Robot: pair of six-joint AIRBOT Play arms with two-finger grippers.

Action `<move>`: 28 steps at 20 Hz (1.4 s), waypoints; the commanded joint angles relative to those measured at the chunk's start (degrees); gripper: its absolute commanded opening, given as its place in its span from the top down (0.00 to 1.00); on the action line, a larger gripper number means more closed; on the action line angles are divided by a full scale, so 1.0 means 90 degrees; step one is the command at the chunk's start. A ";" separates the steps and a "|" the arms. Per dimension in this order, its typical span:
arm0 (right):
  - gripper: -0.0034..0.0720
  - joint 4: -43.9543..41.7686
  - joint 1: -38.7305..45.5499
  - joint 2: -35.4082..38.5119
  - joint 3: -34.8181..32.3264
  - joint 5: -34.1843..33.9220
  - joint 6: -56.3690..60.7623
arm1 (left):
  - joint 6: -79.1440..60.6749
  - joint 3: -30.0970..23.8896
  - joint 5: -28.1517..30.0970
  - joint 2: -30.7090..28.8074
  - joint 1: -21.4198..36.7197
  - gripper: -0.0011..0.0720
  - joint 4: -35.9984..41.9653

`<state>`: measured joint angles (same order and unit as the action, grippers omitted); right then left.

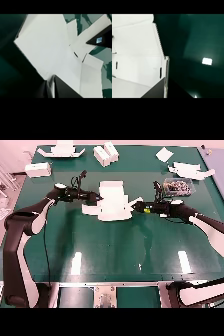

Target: Fold the box and place the chain.

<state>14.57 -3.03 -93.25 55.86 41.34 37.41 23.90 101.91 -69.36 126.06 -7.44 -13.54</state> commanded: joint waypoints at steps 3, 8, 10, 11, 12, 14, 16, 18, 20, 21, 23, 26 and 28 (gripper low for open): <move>0.95 0.0002 0.0002 -0.0017 0.0000 0.0002 0.0000 | -0.0537 0.0005 -0.0168 0.0002 -0.0002 0.92 0.0010; 0.95 0.0000 0.0002 -0.0017 0.0000 0.0002 -0.0024 | -0.1392 0.0005 -0.0763 0.0002 -0.0002 0.96 0.0007; 0.95 0.0000 0.0002 -0.0017 0.0000 0.0002 -0.0024 | -0.2025 0.0005 -0.0799 0.0002 -0.0002 0.96 -0.0032; 0.95 0.0002 0.0000 -0.0017 0.0000 0.0005 -0.0024 | -0.2300 0.0005 -0.0777 0.0005 -0.0002 0.96 -0.0041; 0.95 0.0002 0.0000 -0.0017 0.0000 0.0005 -0.0024 | -0.2562 0.0005 -0.0738 0.0005 -0.0002 0.96 -0.0044; 0.94 0.0000 0.0000 -0.0017 0.0000 0.0005 -0.0022 | -0.2888 0.0005 -0.0556 0.0015 -0.0002 0.96 -0.0056; 0.94 -0.0002 0.0000 -0.0017 0.0000 0.0007 -0.0022 | -0.3237 0.0005 -0.0393 0.0015 -0.0002 0.96 -0.0078; 0.94 -0.0002 0.0000 -0.0017 0.0000 0.0010 -0.0022 | -0.3689 0.0005 -0.0121 0.0015 -0.0002 0.96 -0.0138; 0.94 -0.0002 0.0002 -0.0017 0.0000 0.0007 -0.0022 | -0.4068 0.0005 -0.0058 0.0015 -0.0002 0.96 -0.0233; 0.94 -0.0010 0.0002 -0.0017 0.0002 0.0007 -0.0022 | -0.4170 0.0005 -0.0085 0.0015 -0.0002 0.96 -0.0274; 0.94 -0.0019 0.0041 -0.0017 0.0002 0.0007 -0.0024 | -0.4461 0.0005 -0.0151 0.0015 -0.0002 0.96 -0.0299; 0.61 -0.0019 0.0321 -0.0015 0.0002 0.0010 -0.0024 | -0.4709 0.0005 -0.0197 0.0015 -0.0002 0.96 -0.0299; 0.61 -0.0019 0.0600 -0.0015 0.0002 0.0015 -0.0024 | -0.4711 0.0005 -0.0296 0.0015 -0.0002 0.96 -0.0248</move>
